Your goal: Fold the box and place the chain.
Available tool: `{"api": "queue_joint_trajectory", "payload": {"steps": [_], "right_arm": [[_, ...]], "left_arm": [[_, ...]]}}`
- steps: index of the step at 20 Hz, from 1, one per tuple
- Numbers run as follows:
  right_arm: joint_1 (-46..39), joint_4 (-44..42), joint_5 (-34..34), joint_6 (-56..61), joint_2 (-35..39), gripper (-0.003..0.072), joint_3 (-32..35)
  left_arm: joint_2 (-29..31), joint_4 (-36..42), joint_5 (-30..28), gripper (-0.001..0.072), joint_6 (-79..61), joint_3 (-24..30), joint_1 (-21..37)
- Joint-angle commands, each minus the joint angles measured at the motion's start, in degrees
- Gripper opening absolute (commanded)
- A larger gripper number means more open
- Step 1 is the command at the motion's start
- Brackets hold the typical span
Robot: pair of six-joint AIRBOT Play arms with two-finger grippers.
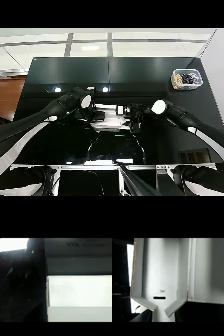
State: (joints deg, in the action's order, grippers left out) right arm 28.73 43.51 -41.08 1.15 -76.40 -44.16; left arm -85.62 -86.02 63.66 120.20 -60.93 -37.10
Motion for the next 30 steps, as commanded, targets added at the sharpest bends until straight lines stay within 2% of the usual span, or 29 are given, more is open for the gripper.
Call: {"api": "queue_joint_trajectory", "payload": {"steps": [1,7,8,9,10,11,13,14,15,16,17,19,21,22,23,24,26,28,30], "right_arm": [[0.0,-7.1,0.7,0.3,-1.1,0.0296,0.0],[2.2,-9.9,2.0,0.4,-4.2,0.0298,0.0],[2.2,-9.9,2.7,1.0,-4.2,0.0334,0.0],[2.0,-9.9,3.5,2.1,-4.2,0.0435,0.0],[1.9,-9.9,3.4,2.1,-4.2,0.0376,0.0],[1.9,-9.8,3.2,2.7,-4.2,0.0235,0.0],[1.9,-9.9,3.0,3.5,-4.2,0.041,0.0],[1.7,-8.9,2.8,5.2,-3.9,0.0237,0.0],[1.4,-6.6,3.0,10.1,-3.0,0.0164,0.0],[0.8,-2.8,2.4,16.3,-1.4,0.0009,-0.1],[-0.5,1.4,0.4,24.1,1.0,0.0018,-0.1],[-5.2,8.0,-8.1,40.8,7.1,0.0018,-0.9],[-13.0,11.4,-17.2,56.8,12.4,0.0019,-1.2],[-17.8,11.4,-20.1,60.8,13.7,0.0019,-1.0],[-22.0,9.6,-19.7,61.0,13.9,0.0019,0.5],[-26.5,5.7,-16.2,62.2,13.6,0.0019,3.4],[-34.4,-4.0,-12.1,69.5,12.1,0.0019,9.1],[-35.7,-7.7,-12.4,69.5,9.2,0.0018,12.8],[-31.9,-9.2,-14.0,69.5,5.0,0.0019,13.6]], "left_arm": [[0.0,0.2,-0.2,0.0024,0.0,0.0,0.0],[0.0,1.0,-0.2,0.0024,0.0,-0.1,0.0],[0.0,1.0,-0.2,0.0024,0.0,-0.1,0.0],[0.0,1.0,-0.2,0.0024,0.0,0.0,0.0],[0.0,1.0,-0.2,0.0024,0.0,-0.1,0.0],[0.0,1.0,-0.2,0.0024,0.0,-0.1,0.0],[0.0,1.0,-0.3,0.0024,0.0,0.0,0.0],[0.0,1.0,-0.4,0.0024,0.0,-0.1,0.0],[0.0,1.0,-0.5,0.0024,0.0,-0.1,0.0],[0.0,1.0,-0.5,0.0025,0.0,-0.1,0.0],[0.0,1.0,-0.5,0.0025,0.0,0.0,0.0],[0.0,1.0,-0.4,0.0025,-0.3,0.0,0.0],[0.0,1.0,-0.4,0.0025,-0.2,0.0,0.0],[0.0,1.0,-0.4,0.0025,-0.2,0.0,0.0],[0.0,1.0,-0.4,0.0025,-0.2,0.0,0.1],[0.0,1.0,-0.5,0.0025,-0.2,0.0,0.1],[0.0,1.0,-0.4,0.0024,-0.2,0.0,0.1],[0.0,1.0,-0.4,0.0025,-0.2,0.0,0.1],[0.0,1.0,-0.4,0.0025,-0.2,0.0,0.1]]}}
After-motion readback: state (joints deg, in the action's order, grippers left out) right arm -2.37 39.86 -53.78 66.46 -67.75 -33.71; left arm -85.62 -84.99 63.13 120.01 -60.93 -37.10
